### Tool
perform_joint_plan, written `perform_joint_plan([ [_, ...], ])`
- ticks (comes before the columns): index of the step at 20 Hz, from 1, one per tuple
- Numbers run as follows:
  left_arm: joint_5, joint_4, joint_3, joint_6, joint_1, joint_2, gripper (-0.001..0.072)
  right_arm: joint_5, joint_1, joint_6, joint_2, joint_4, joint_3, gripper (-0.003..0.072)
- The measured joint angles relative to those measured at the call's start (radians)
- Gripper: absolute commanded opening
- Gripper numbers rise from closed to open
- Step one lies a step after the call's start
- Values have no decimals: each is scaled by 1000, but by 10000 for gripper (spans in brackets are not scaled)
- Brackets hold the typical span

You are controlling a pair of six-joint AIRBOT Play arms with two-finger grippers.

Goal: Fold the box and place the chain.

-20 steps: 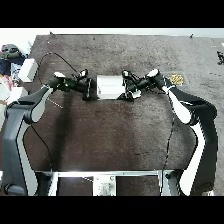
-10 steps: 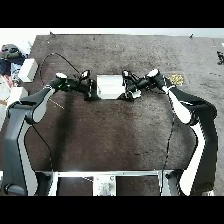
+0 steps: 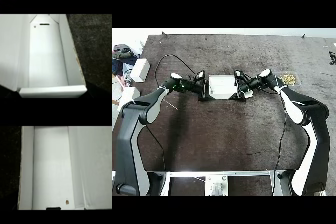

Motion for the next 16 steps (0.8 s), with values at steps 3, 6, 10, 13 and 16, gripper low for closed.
perform_joint_plan([
  [3, 13, 3, 0, -14, -4, 0, 718, 0, 0, 0, 0, 0, 0, 467],
  [6, 23, 15, 0, -39, -4, 0, 719, -1, 0, 0, 0, 1, 0, 467],
  [10, 29, 25, 0, -53, -4, 0, 717, -1, 0, 0, 0, 1, 0, 467],
  [13, 27, 27, 0, -40, -4, 0, 717, -1, 0, 0, 0, 1, 0, 467],
  [16, 19, 29, 0, -27, -4, 0, 717, -1, 0, 0, 0, 1, 0, 467],
])
